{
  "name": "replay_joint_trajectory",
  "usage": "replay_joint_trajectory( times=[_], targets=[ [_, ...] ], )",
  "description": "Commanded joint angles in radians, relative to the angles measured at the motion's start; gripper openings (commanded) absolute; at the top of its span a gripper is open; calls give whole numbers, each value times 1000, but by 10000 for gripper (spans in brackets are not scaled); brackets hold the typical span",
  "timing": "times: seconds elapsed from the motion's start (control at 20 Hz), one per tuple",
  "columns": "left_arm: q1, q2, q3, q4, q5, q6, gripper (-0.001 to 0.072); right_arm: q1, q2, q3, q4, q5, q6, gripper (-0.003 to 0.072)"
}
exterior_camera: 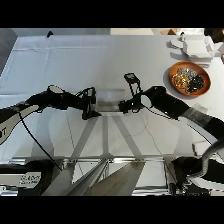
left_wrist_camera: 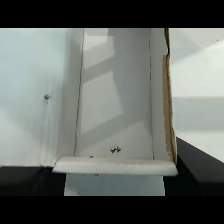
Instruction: Fold the box and place the chain.
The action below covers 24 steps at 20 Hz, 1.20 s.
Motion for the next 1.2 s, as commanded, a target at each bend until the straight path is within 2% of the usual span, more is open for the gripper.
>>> replay_joint_trajectory(
  times=[0.0, 0.4, 0.55, 0.65, 0.7, 0.75, 0.85, 0.95, 1.0, 1.05, 1.15],
  targets=[
    [0, 0, 0, 0, 1, -1, 275, 15, -14, 52, -24, 31, 111, 531],
    [0, 0, 0, 0, 0, -1, 275, 58, -74, 56, -39, 45, 181, 527],
    [0, 0, 0, 0, 1, -1, 275, 94, -106, 56, -182, 52, 379, 523],
    [0, 0, 0, 0, 1, -1, 275, 105, -108, 56, -258, 50, 497, 487],
    [0, 0, 0, 0, 1, -1, 275, 106, -108, 56, -263, 49, 520, 410],
    [0, 0, 0, 0, 1, -1, 275, 106, -108, 56, -263, 46, 531, 369],
    [0, 0, 0, 0, 1, -1, 275, 107, -108, 56, -262, 36, 531, 211],
    [0, 0, 0, 0, 0, -1, 275, 107, -108, 56, -261, 31, 531, 144],
    [0, 0, 0, 0, 1, -1, 275, 107, -108, 56, -261, 30, 531, 43],
    [0, 0, 0, 0, 1, -1, 275, 107, -108, 56, -261, 30, 531, 10],
    [0, 0, 0, 0, 1, -1, 275, 106, -108, 56, -262, 19, 531, 10]
  ],
)
